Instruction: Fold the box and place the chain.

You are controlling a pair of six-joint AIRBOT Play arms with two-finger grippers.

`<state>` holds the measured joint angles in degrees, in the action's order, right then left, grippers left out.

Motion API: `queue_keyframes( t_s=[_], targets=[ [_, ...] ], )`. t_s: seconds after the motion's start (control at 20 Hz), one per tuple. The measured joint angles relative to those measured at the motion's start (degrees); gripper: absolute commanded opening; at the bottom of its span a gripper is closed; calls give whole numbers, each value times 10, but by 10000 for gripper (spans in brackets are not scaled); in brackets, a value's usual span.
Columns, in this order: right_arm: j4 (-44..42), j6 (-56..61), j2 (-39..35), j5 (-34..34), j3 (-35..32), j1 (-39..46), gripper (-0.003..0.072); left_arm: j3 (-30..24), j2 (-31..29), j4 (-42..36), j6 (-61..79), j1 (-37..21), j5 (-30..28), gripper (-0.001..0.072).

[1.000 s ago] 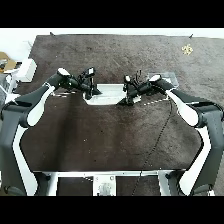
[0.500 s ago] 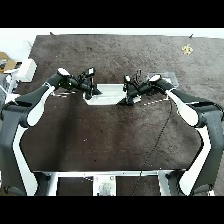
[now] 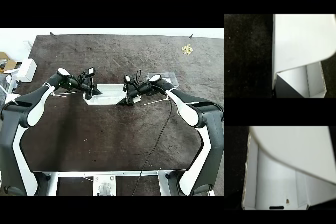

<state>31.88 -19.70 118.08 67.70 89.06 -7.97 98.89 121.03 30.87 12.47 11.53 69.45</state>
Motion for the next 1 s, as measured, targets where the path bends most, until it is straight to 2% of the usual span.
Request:
queue_keyframes(
  t_s=[0.25, 0.3, 0.35, 0.4, 0.65, 0.85, 0.9, 0.95, 1.0],
  targets=[
    [0, 0, 0, 0, 0, 0, 452, 0, 0, -15, 0, 0, 0, 11],
    [0, 0, 0, 0, 0, 0, 452, 0, 0, -17, 0, 0, 0, 71],
    [0, 0, 0, 0, 0, 0, 452, 0, 0, -18, 0, 0, 0, 306],
    [0, 0, 0, 0, 0, 0, 452, -1, 1, -15, 0, 0, -2, 326],
    [0, 0, 0, 0, 0, 0, 452, 6, -9, -21, -13, -3, 16, 326],
    [0, 0, 0, 0, 0, 0, 451, 16, -37, -15, -70, -35, 71, 325],
    [0, 0, 0, 0, 0, 0, 452, 20, -43, -17, -92, -46, 97, 284],
    [0, 0, 0, 0, 0, 0, 452, 22, -47, -21, -115, -56, 125, 85],
    [0, 0, 0, 0, 0, 0, 452, 23, -49, -26, -140, -64, 153, 32]
  ],
)
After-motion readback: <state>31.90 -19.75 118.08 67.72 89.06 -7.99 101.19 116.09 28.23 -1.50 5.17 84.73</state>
